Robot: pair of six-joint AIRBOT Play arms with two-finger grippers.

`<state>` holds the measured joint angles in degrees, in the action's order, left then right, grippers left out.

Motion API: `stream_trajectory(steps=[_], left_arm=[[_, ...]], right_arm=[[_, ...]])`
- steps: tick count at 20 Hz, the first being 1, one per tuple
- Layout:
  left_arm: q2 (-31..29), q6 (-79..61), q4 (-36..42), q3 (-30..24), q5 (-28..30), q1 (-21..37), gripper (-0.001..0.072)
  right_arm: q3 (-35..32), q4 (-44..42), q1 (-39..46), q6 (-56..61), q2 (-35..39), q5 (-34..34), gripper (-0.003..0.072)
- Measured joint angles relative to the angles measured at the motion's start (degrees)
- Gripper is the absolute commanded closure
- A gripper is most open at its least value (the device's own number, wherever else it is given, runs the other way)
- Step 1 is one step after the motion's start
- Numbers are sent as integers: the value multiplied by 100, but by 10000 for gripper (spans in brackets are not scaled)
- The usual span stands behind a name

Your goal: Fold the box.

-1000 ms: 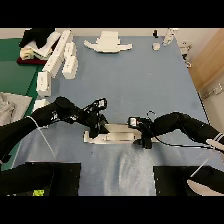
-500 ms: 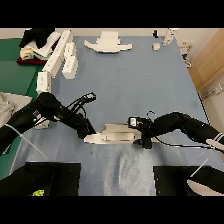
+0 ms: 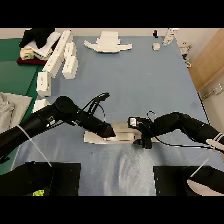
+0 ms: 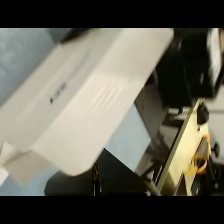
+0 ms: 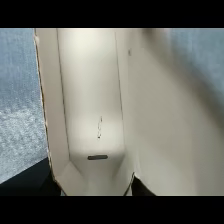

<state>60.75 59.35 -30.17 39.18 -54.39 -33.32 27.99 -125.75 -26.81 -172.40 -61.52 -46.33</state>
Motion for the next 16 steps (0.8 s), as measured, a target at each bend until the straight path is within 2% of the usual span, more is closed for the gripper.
stream_trajectory(steps=[3,6,12,16], left_arm=[[321,317,133,138,774,4,699],[664,850,-85,197,1239,63,699],[1187,1495,-501,227,1742,98,698],[1241,1495,-562,278,1777,98,698]], right_arm=[[0,-2,2,2,0,-2,167],[0,-4,2,13,0,-4,167],[-2,0,4,4,0,-4,166],[-2,0,4,2,0,-4,166]])
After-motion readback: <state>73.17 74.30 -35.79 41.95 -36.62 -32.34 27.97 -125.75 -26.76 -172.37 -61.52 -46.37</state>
